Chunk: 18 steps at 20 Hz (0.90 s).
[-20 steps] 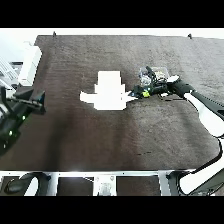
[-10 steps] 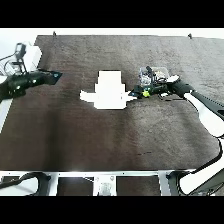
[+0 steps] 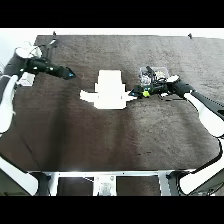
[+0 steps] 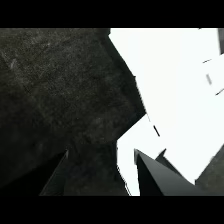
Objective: Fold the box and place the chain.
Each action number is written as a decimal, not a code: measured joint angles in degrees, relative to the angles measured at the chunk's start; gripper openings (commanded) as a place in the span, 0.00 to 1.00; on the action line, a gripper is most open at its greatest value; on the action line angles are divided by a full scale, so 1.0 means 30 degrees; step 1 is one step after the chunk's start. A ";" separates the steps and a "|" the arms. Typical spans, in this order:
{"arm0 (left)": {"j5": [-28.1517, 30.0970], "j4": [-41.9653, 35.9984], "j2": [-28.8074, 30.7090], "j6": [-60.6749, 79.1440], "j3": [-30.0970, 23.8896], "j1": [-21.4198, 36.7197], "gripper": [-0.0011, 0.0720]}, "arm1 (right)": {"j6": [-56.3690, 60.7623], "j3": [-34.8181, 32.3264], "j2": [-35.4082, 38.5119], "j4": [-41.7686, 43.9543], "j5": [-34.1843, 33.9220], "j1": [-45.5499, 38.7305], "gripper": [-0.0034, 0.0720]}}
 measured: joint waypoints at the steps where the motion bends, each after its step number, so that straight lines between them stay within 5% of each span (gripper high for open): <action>1: -0.0189 0.0525 -0.0474 -0.0350 0.0678 -0.0423 0.69 | 0.0000 0.0000 0.0000 0.0000 -0.0007 0.0000 0.05; 8: -0.0248 0.1144 -0.2820 -0.1253 0.2696 -0.2419 0.70 | -0.0168 -0.0007 0.0000 -0.0117 -0.0022 0.0000 0.05; 10: -0.0182 0.0393 -0.3257 -0.1129 0.2841 -0.2637 0.83 | -0.0255 -0.0007 0.0000 -0.0138 -0.0029 0.0000 0.05; 18: -0.0554 -0.1821 -0.4619 -0.0401 0.3402 -0.3009 0.83 | -0.0466 -0.0015 0.0000 -0.0233 -0.0022 0.0000 0.05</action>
